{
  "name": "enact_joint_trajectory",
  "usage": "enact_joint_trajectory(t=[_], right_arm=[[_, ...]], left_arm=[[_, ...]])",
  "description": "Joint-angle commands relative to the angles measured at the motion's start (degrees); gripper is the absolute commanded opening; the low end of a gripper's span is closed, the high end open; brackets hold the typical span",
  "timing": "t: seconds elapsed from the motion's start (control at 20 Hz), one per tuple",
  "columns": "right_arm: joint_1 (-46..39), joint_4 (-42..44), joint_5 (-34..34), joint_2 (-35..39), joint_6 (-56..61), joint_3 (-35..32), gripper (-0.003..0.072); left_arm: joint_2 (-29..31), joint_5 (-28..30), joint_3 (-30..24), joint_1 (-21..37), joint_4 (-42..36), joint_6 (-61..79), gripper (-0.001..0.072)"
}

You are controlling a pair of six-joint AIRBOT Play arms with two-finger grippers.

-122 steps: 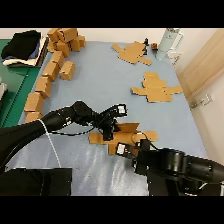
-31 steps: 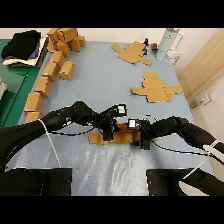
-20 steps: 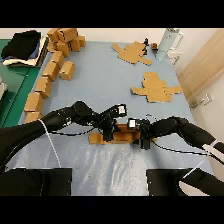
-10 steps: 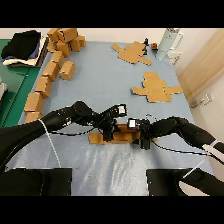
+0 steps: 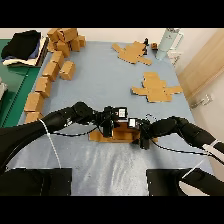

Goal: Fold the box.

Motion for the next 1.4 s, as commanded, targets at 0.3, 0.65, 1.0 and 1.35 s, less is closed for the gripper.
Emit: enact_joint_trajectory(t=[0.3, 0.65, 1.0, 1.35], right_arm=[[0.04, -0.24, -0.26, -0.02, -0.33, -0.02, 0.0525], [0.04, -0.26, -0.24, -0.02, -0.33, -0.02, 0.0525], [0.07, -0.2, -0.22, -0.02, -0.33, -0.02, 0.0526], [0.07, 0.7, -0.2, 0.0, -0.31, -0.02, 0.0715]], left_arm=[[0.09, -3.63, 0.07, 0.07, -0.28, -4.0, 0.0016], [0.09, -10.56, 0.07, 0.07, -0.46, -4.0, 0.0015], [0.09, -10.51, 0.07, 0.07, -0.44, -3.98, 0.0015], [0.09, -10.34, 0.07, 0.07, -0.44, -3.98, 0.0016]])
